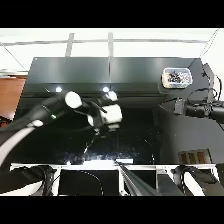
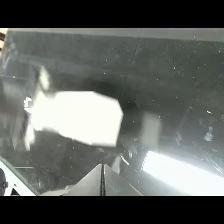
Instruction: Fold the box and place the chain.
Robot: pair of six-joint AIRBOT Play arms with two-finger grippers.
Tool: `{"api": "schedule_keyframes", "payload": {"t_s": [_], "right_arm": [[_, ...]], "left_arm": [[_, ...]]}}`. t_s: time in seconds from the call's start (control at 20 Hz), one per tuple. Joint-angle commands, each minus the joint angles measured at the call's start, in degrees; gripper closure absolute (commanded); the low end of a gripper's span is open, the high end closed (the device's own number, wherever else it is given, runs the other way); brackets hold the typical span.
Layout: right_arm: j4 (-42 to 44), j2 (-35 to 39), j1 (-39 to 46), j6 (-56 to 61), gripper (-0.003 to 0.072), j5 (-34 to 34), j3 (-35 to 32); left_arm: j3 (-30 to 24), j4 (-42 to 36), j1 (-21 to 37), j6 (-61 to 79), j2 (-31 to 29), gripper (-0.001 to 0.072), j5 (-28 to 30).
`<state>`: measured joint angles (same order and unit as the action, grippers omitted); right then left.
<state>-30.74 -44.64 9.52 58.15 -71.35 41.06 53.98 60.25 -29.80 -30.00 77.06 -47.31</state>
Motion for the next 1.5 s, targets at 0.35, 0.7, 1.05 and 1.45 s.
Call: {"api": "schedule_keyframes", "payload": {"t_s": [0.35,0.7,1.05,1.45], "right_arm": [[0.0,0.0,0.0,3.0,0.0669,-0.2,0.1],[0.1,0.0,0.0,4.5,0.0669,1.1,0.1],[0.3,0.0,0.0,4.7,0.0669,0.4,0.1],[-0.3,0.1,0.0,1.4,0.0669,0.3,0.1]], "left_arm": [[34.8,6.4,49.0,-24.3,22.5,0.0306,-3.5],[58.8,10.0,50.0,-30.7,43.1,0.0305,-4.0],[65.5,16.5,48.4,-35.3,41.9,0.0002,-12.0],[59.9,19.8,49.2,-57.6,16.7,0.0681,-51.3]]}}
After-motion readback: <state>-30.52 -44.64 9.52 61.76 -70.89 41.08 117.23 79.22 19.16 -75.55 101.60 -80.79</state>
